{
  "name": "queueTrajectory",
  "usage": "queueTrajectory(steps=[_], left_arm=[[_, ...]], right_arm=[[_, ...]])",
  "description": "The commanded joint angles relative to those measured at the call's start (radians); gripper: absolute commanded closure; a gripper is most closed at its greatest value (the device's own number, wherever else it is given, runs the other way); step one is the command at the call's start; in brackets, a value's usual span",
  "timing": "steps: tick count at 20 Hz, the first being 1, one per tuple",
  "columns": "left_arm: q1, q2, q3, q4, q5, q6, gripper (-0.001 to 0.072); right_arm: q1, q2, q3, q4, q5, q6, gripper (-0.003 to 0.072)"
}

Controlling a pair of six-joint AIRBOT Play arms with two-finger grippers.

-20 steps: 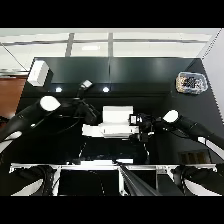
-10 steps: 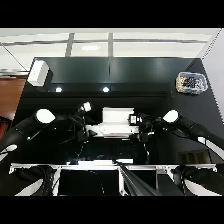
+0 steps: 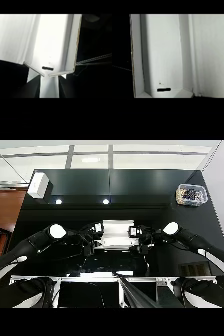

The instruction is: Fold the box and place the chain.

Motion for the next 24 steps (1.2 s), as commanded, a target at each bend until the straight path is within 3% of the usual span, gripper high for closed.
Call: queueTrajectory(steps=[1,5,12,13,17,19,20,21,22,23,24], left_arm=[[-0.008,-0.008,0.002,-0.039,0.022,0.005,0.0439],[-0.008,-0.013,0.002,-0.077,0.027,0.005,0.0444],[-0.042,-0.107,0.002,-0.334,0.058,0.140,0.0458],[-0.045,-0.109,0.002,-0.328,0.064,0.140,0.0489],[-0.043,-0.109,0.001,-0.323,0.060,0.139,0.0486],[-0.045,-0.109,0.001,-0.323,0.059,0.138,0.0300],[-0.045,-0.109,0.002,-0.323,0.051,0.138,0.0330],[-0.045,-0.109,0.002,-0.322,0.048,0.130,0.0450],[-0.045,-0.109,0.002,-0.323,0.041,0.130,0.0441],[-0.045,-0.109,0.002,-0.323,0.030,0.130,0.0356],[-0.043,-0.107,0.002,-0.321,0.023,0.129,0.0372]], right_arm=[[0.001,-0.001,0.000,0.000,0.000,0.000,0.0491],[0.001,-0.001,0.000,0.000,0.000,0.000,0.0491],[0.001,-0.001,0.000,0.000,0.000,0.000,0.0491],[0.001,-0.001,0.000,0.000,0.000,0.000,0.0491],[0.001,-0.001,0.000,0.000,0.000,0.000,0.0491],[0.001,-0.001,0.000,0.000,0.000,0.000,0.0491],[0.001,-0.001,0.000,0.000,0.000,0.000,0.0491],[0.001,-0.001,0.000,0.000,0.000,0.000,0.0491],[0.001,-0.001,0.000,0.000,0.000,0.000,0.0491],[0.001,0.000,0.000,0.000,0.000,0.000,0.0491],[0.001,0.000,0.000,0.000,0.000,0.000,0.0491]])
